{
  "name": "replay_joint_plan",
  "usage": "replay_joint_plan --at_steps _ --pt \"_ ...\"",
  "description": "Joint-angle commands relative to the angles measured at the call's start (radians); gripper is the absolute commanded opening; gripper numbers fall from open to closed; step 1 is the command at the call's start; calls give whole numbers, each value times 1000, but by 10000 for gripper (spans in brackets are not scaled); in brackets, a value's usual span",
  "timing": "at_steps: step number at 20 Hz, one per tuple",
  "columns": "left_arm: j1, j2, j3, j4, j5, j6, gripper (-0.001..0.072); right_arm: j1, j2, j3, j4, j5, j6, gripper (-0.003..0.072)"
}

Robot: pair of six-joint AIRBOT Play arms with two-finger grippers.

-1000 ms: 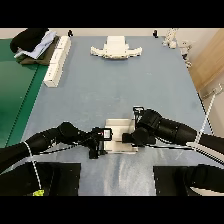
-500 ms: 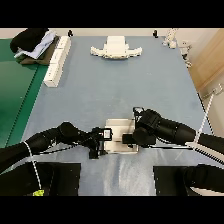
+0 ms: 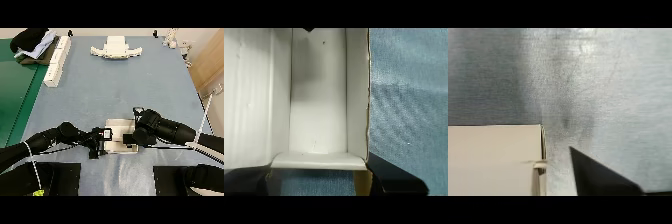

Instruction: Fold the box.

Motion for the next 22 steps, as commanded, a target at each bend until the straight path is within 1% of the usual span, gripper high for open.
replay_joint_plan --at_steps 1,2,3,4,5,6,7,8,9,13,15,17,19,21,22 --pt "0 0 0 0 0 0 401 0 1 1 3 -13 0 542" --pt "0 0 0 0 0 0 401 0 1 1 2 -20 0 519" --pt "0 0 0 0 0 0 401 0 1 0 3 -29 0 347" --pt "0 0 0 0 0 0 401 0 1 0 3 -35 0 30" --pt "0 0 0 0 0 0 401 0 1 0 3 -37 0 6" --pt "0 0 0 0 0 0 401 0 1 1 3 -36 0 6" --pt "0 0 0 0 0 0 401 0 1 1 3 -36 1 113" --pt "0 0 0 0 0 0 401 0 1 0 3 -36 1 500" --pt "0 0 0 0 0 0 401 -1 1 1 3 -36 1 657" --pt "0 0 0 0 0 0 401 -2 4 3 10 -38 0 658" --pt "0 0 0 0 0 0 401 -2 17 29 13 -42 -6 657" --pt "0 0 0 0 0 0 401 -3 43 79 0 -82 -26 657" --pt "0 0 0 0 0 0 401 -5 82 137 -37 -192 -41 650" --pt "0 0 0 0 0 0 400 -5 138 183 -111 -334 -42 650" --pt "0 0 0 0 0 0 401 -5 171 190 -172 -386 -41 624"
